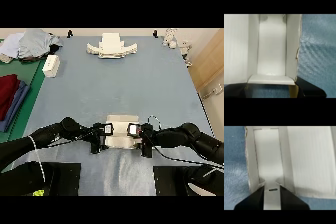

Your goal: Fold the box.

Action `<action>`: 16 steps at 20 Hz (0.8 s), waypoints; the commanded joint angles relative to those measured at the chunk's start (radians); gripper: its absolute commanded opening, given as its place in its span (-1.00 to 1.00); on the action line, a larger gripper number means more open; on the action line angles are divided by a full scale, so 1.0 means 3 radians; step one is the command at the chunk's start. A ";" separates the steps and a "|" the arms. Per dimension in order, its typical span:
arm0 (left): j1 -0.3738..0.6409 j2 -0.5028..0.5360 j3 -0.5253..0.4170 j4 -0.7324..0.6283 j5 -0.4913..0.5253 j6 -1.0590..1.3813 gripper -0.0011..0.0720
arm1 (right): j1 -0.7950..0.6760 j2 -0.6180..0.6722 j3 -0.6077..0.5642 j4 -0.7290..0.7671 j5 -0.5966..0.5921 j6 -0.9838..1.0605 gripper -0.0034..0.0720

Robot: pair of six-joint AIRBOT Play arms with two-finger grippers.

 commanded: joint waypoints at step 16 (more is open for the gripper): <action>0.0000 0.0000 0.0003 0.0000 0.0000 0.0001 0.46 | -0.2274 -0.0003 0.0092 -0.0164 -0.1528 0.2965 -0.91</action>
